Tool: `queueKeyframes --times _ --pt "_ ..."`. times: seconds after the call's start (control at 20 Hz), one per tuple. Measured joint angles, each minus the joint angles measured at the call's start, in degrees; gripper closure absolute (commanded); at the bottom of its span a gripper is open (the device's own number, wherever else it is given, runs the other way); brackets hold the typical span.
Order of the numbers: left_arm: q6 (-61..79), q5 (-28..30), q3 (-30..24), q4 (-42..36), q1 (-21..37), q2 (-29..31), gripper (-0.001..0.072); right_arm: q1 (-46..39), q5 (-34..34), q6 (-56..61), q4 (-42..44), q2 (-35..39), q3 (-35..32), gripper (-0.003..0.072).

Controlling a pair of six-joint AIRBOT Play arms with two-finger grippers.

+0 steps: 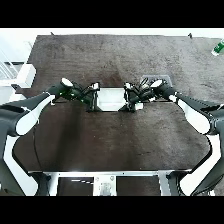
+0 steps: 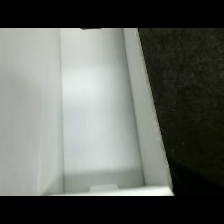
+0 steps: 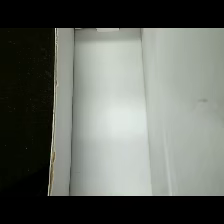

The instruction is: Fold the box and place the chain.

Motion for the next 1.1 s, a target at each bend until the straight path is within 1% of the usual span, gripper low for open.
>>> queueKeyframes --times 0.4,0.7,1.1 --pt "-0.5 1.0 0.6 0.9 0.9 0.0 0.0013 0.0 -0.4 0.2 0.2 0.0 0.0 0.0190" --pt "-0.8 -0.7 0.6 2.0 0.9 -0.2 0.0015 0.0 0.0 0.0 0.0 0.0 0.0 0.0190" --pt "-1.0 -1.1 0.7 1.8 0.5 -0.3 0.0016 0.0 0.0 0.0 0.0 0.0 0.0 0.0190"
